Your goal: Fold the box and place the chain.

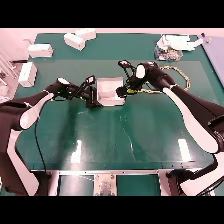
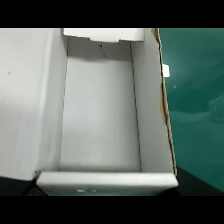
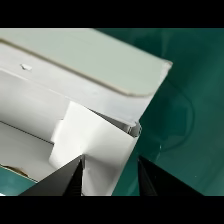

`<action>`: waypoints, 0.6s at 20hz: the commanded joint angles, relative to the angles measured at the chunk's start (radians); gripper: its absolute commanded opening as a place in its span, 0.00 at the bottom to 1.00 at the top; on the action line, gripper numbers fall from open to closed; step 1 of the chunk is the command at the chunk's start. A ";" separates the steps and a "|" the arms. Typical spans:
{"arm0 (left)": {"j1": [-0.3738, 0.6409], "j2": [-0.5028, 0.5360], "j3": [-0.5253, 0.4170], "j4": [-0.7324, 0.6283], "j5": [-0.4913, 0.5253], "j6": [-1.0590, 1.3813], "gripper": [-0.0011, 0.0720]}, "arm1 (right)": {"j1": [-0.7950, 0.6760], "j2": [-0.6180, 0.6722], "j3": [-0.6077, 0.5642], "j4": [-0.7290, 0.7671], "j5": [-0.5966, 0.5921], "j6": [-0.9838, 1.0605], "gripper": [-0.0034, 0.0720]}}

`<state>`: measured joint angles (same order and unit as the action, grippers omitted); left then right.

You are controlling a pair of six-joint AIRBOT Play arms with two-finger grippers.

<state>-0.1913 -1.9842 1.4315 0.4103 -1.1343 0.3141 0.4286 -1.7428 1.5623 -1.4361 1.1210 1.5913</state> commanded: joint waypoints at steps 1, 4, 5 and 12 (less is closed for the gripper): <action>0.001 0.000 0.001 0.001 0.000 0.000 0.88 | 0.009 -0.027 0.005 -0.016 0.005 0.027 0.60; 0.001 0.000 0.001 0.001 0.000 0.000 0.88 | 0.026 -0.031 0.009 -0.016 -0.010 0.029 0.60; 0.001 0.000 0.001 0.001 0.000 0.000 0.88 | 0.032 -0.034 0.018 -0.016 -0.009 0.029 0.60; 0.001 0.000 0.001 0.001 0.000 0.000 0.88 | 0.043 -0.065 0.066 -0.095 0.047 0.091 0.60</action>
